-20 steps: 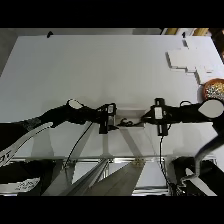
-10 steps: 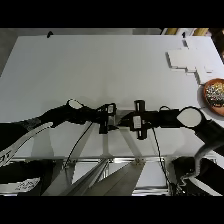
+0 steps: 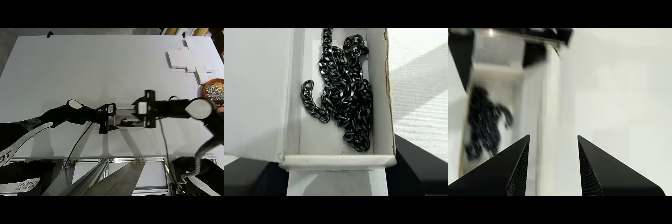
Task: Fold the box and place the chain.
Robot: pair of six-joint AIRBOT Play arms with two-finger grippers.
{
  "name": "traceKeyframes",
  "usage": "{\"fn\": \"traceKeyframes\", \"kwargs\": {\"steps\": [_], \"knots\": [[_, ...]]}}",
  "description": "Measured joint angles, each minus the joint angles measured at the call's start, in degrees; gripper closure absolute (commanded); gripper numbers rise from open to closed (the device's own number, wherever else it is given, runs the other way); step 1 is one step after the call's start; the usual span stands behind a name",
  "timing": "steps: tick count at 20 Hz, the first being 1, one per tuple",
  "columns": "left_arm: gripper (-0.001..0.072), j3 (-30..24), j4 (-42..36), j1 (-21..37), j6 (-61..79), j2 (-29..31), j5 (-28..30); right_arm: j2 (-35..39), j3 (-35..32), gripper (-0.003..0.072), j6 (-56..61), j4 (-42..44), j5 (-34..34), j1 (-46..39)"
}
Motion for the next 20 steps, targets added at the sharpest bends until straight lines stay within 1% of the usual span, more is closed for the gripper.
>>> {"fn": "traceKeyframes", "kwargs": {"steps": [2, 3, 4, 8, 9, 10, 11, 12, 17, 20], "knots": [[0.0600, 0.0, 0.0, 0.0, 0.0, 0.0, 0.0, 0.1, 0.9, 0.0352, 0.2, -3.8, 3.0, -6.1], [0.0600, 0.0, 0.0, 0.0, 0.0, 0.0, 0.0, -0.3, 1.1, 0.0395, 0.3, -5.9, 4.4, -8.9], [0.0600, 0.0, 0.0, 0.0, 0.0, 0.0, 0.0, -0.9, 1.2, 0.0422, 0.3, -8.2, 5.7, -11.8], [0.0600, 0.0, 0.0, 0.0, 0.0, 0.0, 0.0, -5.7, 1.0, 0.0426, 0.5, -15.1, 9.1, -19.1], [0.0600, 0.0, 0.0, 0.0, 0.0, 0.0, 0.0, -7.4, 0.9, 0.0426, 0.5, -16.1, 9.7, -20.0], [0.0600, 0.0, 0.0, 0.0, 0.0, 0.0, 0.0, -9.0, 0.9, 0.0443, 0.5, -16.8, 9.8, -20.7], [0.0600, 0.0, 0.0, 0.0, 0.0, 0.0, 0.0, -10.8, 0.8, 0.0491, 0.5, -17.5, 10.0, -21.1], [0.0600, 0.0, 0.0, 0.0, 0.0, 0.0, 0.0, -12.4, 0.8, 0.0512, 0.5, -18.0, 10.3, -21.4], [0.0600, 0.0, 0.0, 0.0, 0.0, 0.0, 0.0, -19.5, 0.7, 0.0512, 0.5, -19.2, 9.5, -22.1], [0.0600, 0.0, 0.0, 0.0, 0.0, 0.0, 0.0, -22.4, 0.8, 0.0512, 0.5, -19.5, 9.2, -22.3]]}}
